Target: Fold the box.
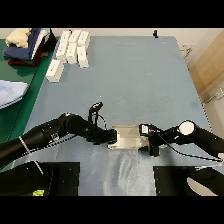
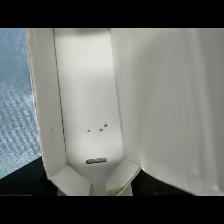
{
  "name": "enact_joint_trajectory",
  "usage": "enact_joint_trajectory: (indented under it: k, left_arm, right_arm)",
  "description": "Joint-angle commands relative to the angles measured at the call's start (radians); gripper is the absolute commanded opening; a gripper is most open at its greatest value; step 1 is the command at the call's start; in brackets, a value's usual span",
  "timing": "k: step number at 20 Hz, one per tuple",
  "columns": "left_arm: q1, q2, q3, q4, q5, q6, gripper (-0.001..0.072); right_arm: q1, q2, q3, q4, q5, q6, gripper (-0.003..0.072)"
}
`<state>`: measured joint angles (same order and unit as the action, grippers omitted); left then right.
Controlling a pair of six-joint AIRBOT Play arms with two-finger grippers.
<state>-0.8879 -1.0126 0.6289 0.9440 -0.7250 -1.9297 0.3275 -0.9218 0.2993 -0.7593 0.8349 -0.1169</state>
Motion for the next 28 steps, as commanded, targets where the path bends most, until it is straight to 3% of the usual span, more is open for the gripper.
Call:
enact_joint_trajectory:
  k: [1,8,15,21,23,24,26,28]
  left_arm:
    - [-0.069,-0.056,0.068,0.163,-0.028,-0.161,0.046]
    - [-0.147,-0.172,0.207,0.337,-0.168,-0.402,0.046]
    - [-0.201,-0.249,0.276,0.383,-0.202,-0.525,0.0453]
    - [-0.216,-0.332,0.351,0.451,-0.298,-0.558,0.0451]
    - [-0.216,-0.34,0.351,0.45,-0.297,-0.559,0.0353]
    - [-0.216,-0.34,0.352,0.451,-0.298,-0.562,0.0352]
    - [-0.216,-0.34,0.355,0.453,-0.296,-0.553,0.0105]
    - [-0.216,-0.34,0.357,0.452,-0.296,-0.555,0.0085]
  right_arm:
    - [0.0,0.001,0.001,0.0,0.0,0.0,0.0543]
    - [0.0,0.0,0.001,0.0,0.0,0.0,0.0543]
    - [0.0,0.0,0.001,0.0,0.0,0.0,0.0544]
    - [0.0,0.0,0.001,0.0,0.0,0.0,0.0543]
    - [0.0,0.001,0.001,0.0,0.0,0.0,0.0544]
    - [0.0,0.001,0.001,0.0,0.0,0.0,0.0544]
    - [0.0,0.0,0.001,0.0,0.0,0.0,0.0543]
    - [0.0,0.0,0.001,0.0,0.0,0.0,0.0543]
